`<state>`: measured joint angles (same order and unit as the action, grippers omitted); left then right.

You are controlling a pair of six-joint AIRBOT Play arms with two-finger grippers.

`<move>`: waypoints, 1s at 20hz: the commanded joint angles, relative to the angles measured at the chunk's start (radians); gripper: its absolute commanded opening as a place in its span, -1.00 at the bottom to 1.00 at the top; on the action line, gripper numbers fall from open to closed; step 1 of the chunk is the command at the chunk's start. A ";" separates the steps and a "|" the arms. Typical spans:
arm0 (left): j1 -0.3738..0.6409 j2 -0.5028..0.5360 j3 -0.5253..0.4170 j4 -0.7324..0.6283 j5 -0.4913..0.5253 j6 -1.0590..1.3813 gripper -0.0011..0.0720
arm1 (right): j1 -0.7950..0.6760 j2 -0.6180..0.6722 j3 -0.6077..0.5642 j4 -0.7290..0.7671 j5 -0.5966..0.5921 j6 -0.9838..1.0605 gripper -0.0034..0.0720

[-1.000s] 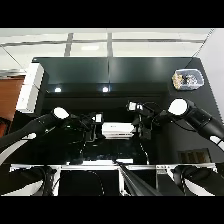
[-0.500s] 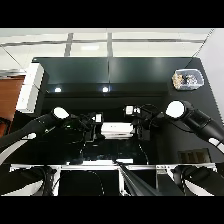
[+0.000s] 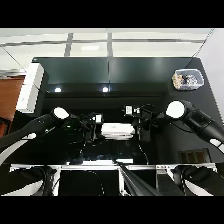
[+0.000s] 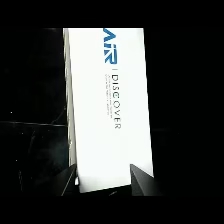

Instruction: Fold the box and place the chain.

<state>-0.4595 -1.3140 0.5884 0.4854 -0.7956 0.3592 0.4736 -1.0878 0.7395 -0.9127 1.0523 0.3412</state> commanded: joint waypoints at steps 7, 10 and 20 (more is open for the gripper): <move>0.000 0.000 0.001 -0.001 0.003 0.000 0.04 | -0.006 0.073 0.025 0.053 0.004 0.044 0.11; 0.000 0.000 0.001 -0.001 0.004 0.000 0.04 | -0.006 0.072 0.025 0.098 -0.048 0.048 0.11; 0.000 0.000 0.001 0.000 0.004 0.000 0.04 | 0.052 0.017 0.025 0.100 -0.163 0.070 0.63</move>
